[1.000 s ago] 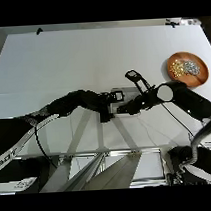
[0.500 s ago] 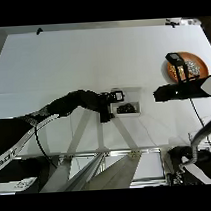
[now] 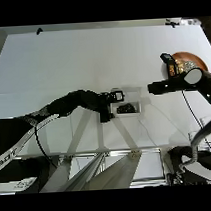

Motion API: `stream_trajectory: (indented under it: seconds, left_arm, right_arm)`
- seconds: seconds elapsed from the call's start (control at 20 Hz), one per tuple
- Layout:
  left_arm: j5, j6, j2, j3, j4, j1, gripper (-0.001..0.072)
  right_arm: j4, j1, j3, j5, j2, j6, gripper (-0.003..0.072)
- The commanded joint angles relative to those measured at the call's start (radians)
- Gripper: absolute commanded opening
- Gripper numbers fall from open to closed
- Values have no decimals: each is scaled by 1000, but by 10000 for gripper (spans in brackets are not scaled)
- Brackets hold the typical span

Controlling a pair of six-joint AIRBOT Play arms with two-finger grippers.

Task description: Fold the box and place the chain.

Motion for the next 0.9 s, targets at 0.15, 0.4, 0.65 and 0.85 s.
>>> stream_trajectory:
  seconds: [0.15, 0.4, 0.65, 0.85]
  left_arm:
    - [0, 0, 0, 0, 0, -1, 316]
    - [0, 0, 0, 0, 0, -1, 316]
    - [0, 0, 0, 0, 0, -1, 316]
    - [0, 0, 0, 0, 0, -1, 316]
  right_arm:
    - [319, -2, 61, 13, -149, -254, 10]
    - [333, -2, 80, 76, -166, -297, 10]
    - [436, -2, 113, 217, -159, -445, 10]
    - [435, -2, 145, 322, -142, -496, 10]
